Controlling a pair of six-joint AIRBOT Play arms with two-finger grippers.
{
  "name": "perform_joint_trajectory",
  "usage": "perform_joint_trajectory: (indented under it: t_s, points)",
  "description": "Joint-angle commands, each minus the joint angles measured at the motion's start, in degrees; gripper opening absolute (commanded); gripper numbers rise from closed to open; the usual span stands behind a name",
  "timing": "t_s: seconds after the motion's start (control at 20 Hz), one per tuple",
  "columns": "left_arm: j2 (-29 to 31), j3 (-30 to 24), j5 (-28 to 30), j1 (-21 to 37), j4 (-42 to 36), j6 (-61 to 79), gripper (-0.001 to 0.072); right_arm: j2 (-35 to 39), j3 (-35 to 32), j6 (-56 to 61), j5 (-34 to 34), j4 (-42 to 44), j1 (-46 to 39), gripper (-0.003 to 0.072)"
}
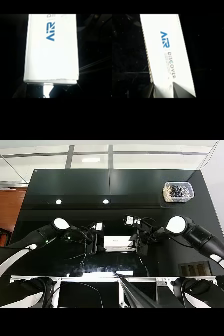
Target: Fold the box and place the chain.
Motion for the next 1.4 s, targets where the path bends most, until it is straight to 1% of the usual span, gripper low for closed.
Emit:
perform_joint_trajectory:
  t_s: [0.0,0.45,0.6,0.75,0.9,1.0,1.05,1.2,1.25,1.3,1.35]
  points:
    - [0.0,0.0,0.0,0.0,0.0,0.0,0.0277,-0.4,-0.2,0.1,-0.9,-0.1,0.0,0.0276]
    - [0.0,0.0,0.0,0.0,0.0,0.0,0.0277,-1.0,-0.2,3.8,-1.3,-0.7,0.0,0.0275]
    - [0.0,0.0,0.0,0.0,0.0,0.0,0.0277,-0.9,-0.1,8.3,-1.1,-0.7,0.0,0.0276]
    - [0.0,0.0,0.0,0.0,0.0,0.0,0.0277,-0.4,-0.1,15.3,-0.8,-0.7,0.0,0.0276]
    - [0.0,0.0,0.0,0.0,0.0,0.0,0.0277,0.8,0.8,18.9,-0.2,-0.7,-0.1,0.0276]
    - [0.0,0.0,0.0,0.0,0.0,0.0,0.0277,1.6,2.7,20.9,1.7,-0.7,-0.8,0.0275]
    - [0.0,0.0,0.0,0.0,0.0,0.0,0.0277,2.0,3.9,22.0,3.7,-0.7,-1.6,0.0275]
    - [0.0,0.0,0.0,0.0,0.0,0.0,0.0277,2.8,6.7,28.6,12.2,0.2,-5.0,0.0272]
    - [0.0,0.0,0.0,0.0,0.0,0.0,0.0277,2.8,6.8,31.7,14.3,1.4,-6.0,0.0187]
    - [0.0,0.0,0.0,0.0,0.0,0.0,0.0277,2.8,6.4,34.9,15.5,2.4,-6.5,0.0001]
    - [0.0,0.0,0.0,0.0,0.0,0.0,0.0277,2.8,5.6,38.4,15.2,4.3,-6.5,0.0013]
